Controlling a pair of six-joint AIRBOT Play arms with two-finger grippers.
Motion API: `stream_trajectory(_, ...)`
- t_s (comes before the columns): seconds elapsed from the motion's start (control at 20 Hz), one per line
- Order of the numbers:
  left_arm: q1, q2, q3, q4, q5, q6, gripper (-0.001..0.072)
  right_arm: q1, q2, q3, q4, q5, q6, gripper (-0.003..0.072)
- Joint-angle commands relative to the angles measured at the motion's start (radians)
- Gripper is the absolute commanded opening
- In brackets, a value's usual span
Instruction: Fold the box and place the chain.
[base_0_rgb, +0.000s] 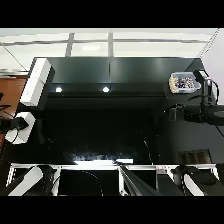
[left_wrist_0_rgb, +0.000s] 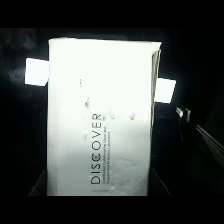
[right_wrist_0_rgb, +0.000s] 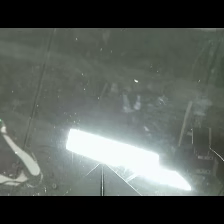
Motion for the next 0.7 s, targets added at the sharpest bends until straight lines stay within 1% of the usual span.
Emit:
stream_trajectory(0.0,-0.004,-0.039,0.009,-0.092,0.09,0.122,0.0276,0.0,0.0,0.0,0.003,-0.028,0.011,0.0011)
stream_trajectory(0.1,-0.019,-0.062,0.032,-0.082,0.115,0.123,0.0276,0.0,0.0,0.0,0.003,-0.035,0.012,0.0011)
stream_trajectory(0.3,-0.023,-0.125,0.09,-0.076,0.106,0.124,0.0276,0.0,0.0,0.0,0.003,-0.043,0.02,0.0011)
stream_trajectory(0.45,-0.026,-0.138,0.094,-0.075,0.117,0.198,0.0276,0.0,0.0,0.0,0.003,-0.043,0.026,0.0011)
stream_trajectory(0.55,-0.026,-0.144,0.094,-0.078,0.131,0.205,0.0277,0.0,0.0,0.0,0.003,-0.043,0.027,0.0011)
stream_trajectory(0.6,-0.026,-0.146,0.094,-0.084,0.138,0.205,0.0293,0.0,0.0,0.0,0.003,-0.043,0.027,0.001)
stream_trajectory(0.65,-0.027,-0.146,0.094,-0.084,0.146,0.205,0.0417,0.0,0.0,0.0,0.003,-0.042,0.027,0.0011)
